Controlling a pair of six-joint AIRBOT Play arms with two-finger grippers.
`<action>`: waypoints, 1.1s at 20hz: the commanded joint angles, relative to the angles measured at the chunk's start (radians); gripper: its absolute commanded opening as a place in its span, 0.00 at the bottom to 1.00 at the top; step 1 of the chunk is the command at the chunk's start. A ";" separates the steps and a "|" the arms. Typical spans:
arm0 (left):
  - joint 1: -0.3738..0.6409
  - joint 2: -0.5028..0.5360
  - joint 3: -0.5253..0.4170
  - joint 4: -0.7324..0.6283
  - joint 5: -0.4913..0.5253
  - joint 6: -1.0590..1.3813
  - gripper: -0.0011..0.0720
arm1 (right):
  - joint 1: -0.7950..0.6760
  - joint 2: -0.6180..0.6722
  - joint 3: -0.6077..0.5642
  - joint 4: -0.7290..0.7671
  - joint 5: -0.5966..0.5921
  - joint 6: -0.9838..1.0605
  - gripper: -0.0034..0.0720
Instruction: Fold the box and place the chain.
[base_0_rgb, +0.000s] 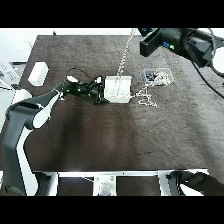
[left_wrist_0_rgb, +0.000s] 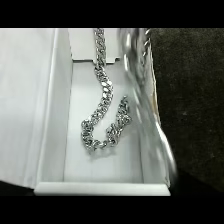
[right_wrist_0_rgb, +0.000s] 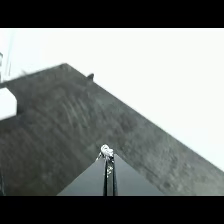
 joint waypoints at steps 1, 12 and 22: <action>0.000 0.001 0.001 0.000 0.000 0.000 0.41 | 0.040 -0.048 0.008 0.000 -0.063 0.027 0.05; 0.000 0.000 0.001 0.000 0.000 0.000 0.41 | 0.043 -0.228 -0.145 0.000 -0.006 0.116 0.05; 0.000 0.001 0.001 0.000 -0.002 0.000 0.41 | -0.058 -0.337 -0.278 -0.003 -0.063 0.131 0.59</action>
